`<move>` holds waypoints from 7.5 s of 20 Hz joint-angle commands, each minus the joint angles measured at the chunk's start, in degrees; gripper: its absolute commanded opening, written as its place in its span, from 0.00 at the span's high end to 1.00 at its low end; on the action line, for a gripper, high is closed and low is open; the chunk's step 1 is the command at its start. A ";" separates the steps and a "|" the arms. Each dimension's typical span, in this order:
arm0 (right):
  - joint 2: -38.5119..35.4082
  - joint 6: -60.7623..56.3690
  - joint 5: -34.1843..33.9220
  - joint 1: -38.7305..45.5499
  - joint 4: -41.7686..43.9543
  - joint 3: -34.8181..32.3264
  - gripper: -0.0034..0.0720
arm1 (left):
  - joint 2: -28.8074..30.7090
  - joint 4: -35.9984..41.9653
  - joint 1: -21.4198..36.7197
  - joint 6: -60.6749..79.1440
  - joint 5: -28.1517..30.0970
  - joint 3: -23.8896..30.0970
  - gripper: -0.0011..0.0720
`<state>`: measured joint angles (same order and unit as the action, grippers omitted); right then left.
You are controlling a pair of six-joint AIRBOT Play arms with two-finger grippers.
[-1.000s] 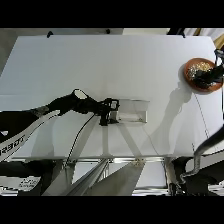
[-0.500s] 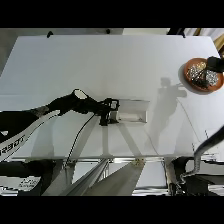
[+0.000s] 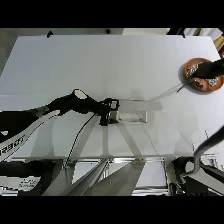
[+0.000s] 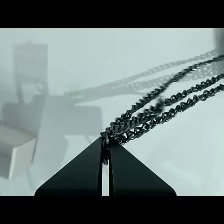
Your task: Fold the box and place the chain.
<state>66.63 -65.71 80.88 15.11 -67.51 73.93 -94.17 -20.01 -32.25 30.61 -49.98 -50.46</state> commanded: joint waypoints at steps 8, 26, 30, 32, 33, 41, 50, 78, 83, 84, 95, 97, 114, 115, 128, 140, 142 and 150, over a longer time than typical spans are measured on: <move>-28.70 -1.92 1.88 -9.16 1.01 -21.70 0.94 | 0.02 -0.02 0.02 0.00 0.00 -0.07 0.79; -37.22 -1.70 -29.83 -30.62 14.36 -40.15 0.94 | 0.02 0.00 0.02 0.00 0.02 -0.07 0.79; -30.45 -1.70 -34.93 -36.02 14.36 -40.15 0.94 | 0.02 -0.02 0.02 0.00 0.02 -0.07 0.79; -26.47 -1.70 -37.46 -38.64 14.36 -40.15 0.94 | 0.02 -0.02 0.02 0.00 0.02 -0.07 0.79; -24.41 -1.70 -38.69 -39.87 14.34 -40.15 0.94 | 0.02 0.00 0.02 0.00 0.02 -0.07 0.79; -8.09 -1.70 -46.82 -47.50 14.19 -40.15 0.94 | 0.02 -0.02 0.02 0.00 0.02 -0.07 0.79; -1.25 -1.79 -50.95 -50.51 14.38 -40.13 0.81 | 0.02 -0.02 0.02 0.00 0.00 -0.07 0.79; 1.03 -8.87 -36.92 -10.23 -9.31 -36.44 0.50 | 0.02 -0.02 0.02 0.00 0.00 -0.07 0.79; 4.70 -9.31 -38.80 -10.23 -11.37 -35.19 0.51 | 0.02 -0.02 0.02 0.00 0.02 -0.07 0.79; 4.98 -9.31 -39.34 -10.23 -11.34 -35.19 0.51 | 0.02 -0.02 0.02 0.00 0.02 -0.07 0.79; 7.13 -9.29 -38.80 -10.25 -10.25 -35.21 0.94 | 0.02 -0.04 0.02 0.00 0.02 -0.07 0.79; 5.62 -9.27 -37.97 -10.84 -10.27 -35.21 0.94 | 0.02 -0.02 0.02 0.00 0.02 -0.07 0.79; -33.00 -8.83 -17.03 -25.81 -2.47 -35.21 0.94 | 0.02 -0.13 0.02 0.00 0.02 -0.07 0.79; -33.70 -8.83 -17.07 -27.36 -0.74 -35.21 0.94 | 0.02 -0.13 0.02 0.00 0.02 -0.07 0.79; -28.89 -9.46 -35.67 -45.64 5.33 -35.21 0.94 | 0.02 -0.13 0.02 0.00 0.02 -0.07 0.79; -3.74 -9.49 -41.13 -50.84 5.44 -35.21 0.94 | 0.02 -0.13 0.02 0.00 0.02 -0.07 0.79; -2.62 -9.46 -41.07 -50.82 5.42 -35.28 0.94 | 0.02 -0.13 0.02 0.00 0.00 -0.07 0.79; -6.62 -9.44 -40.22 -50.29 4.98 -35.26 0.69 | 0.02 -0.13 0.02 0.00 0.02 -0.07 0.79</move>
<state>62.08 -75.18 39.90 -35.48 -62.13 38.68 -94.17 -20.12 -32.25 30.61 -49.98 -50.46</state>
